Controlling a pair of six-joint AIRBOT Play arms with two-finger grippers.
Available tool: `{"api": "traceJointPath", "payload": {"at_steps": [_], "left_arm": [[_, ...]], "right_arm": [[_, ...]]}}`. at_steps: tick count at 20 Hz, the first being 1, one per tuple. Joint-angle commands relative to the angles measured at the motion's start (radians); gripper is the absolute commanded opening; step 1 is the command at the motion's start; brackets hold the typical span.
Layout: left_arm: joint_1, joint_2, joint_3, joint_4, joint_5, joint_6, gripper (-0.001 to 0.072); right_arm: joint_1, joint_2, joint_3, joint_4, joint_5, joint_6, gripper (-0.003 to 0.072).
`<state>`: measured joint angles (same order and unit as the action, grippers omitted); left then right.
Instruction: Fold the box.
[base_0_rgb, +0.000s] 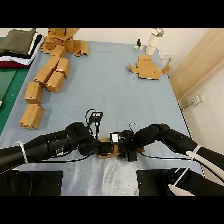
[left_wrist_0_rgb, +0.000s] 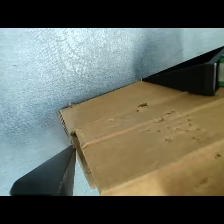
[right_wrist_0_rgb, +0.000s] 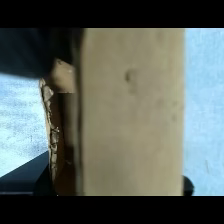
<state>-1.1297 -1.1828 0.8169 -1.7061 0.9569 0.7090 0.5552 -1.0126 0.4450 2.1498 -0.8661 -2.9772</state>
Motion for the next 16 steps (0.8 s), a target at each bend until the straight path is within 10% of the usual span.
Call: {"api": "traceJointPath", "payload": {"at_steps": [1, 16], "left_arm": [[-0.005, -0.008, 0.015, 0.04, 0.02, -0.056, 0.0369], [-0.018, -0.077, 0.1, 0.125, 0.16, -0.159, 0.0369]], "right_arm": [[0.0, 0.0, 0.0, 0.0, 0.0, -0.001, 0.0499], [0.0, 0.0, 0.0, 0.0, 0.0, -0.001, 0.0499]]}}
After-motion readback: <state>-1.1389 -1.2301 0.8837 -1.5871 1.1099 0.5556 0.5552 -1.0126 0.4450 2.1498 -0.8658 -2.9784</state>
